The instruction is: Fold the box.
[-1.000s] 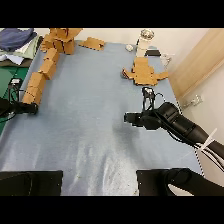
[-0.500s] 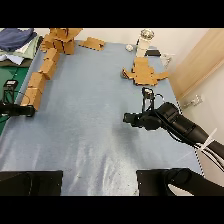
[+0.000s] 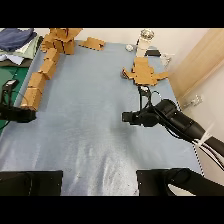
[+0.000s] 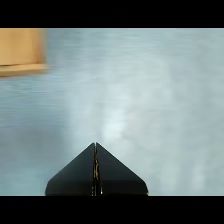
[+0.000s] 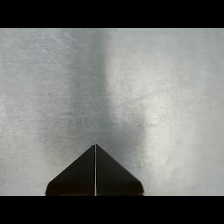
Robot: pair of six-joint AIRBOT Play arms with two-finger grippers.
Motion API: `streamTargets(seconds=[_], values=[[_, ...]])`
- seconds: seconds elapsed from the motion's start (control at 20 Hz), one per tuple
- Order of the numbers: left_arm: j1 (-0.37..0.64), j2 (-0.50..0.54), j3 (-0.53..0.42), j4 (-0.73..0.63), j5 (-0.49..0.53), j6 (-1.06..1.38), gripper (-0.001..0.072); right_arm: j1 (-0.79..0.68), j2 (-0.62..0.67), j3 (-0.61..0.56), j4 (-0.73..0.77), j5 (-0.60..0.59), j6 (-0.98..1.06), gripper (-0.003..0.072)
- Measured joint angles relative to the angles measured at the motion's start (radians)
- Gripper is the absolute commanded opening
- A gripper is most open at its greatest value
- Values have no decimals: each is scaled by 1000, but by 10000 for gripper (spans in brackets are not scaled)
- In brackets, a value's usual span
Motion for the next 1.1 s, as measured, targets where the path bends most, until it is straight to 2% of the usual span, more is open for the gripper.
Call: streamTargets(seconds=[0.1, 0.25, 0.4, 0.5, 0.75, 1.1], values=[[-140, 11, 29, -26, -42, -85, 12, 0, -52, 53, -3, -26, -45, 6], [-372, -17, 89, -43, -27, -222, 12, 0, -134, 135, -9, -69, -97, 6], [-558, -108, 152, -51, 19, -326, 12, 2, -195, 192, -13, -97, -129, 6], [-637, -189, 192, -57, 43, -373, 12, 6, -227, 216, -8, -104, -149, 6], [-733, -357, 276, -84, 76, -431, 12, 10, -271, 239, 47, -98, -198, 6], [-753, -408, 301, -103, 113, -445, 12, 11, -283, 244, 136, -96, -222, 6]])
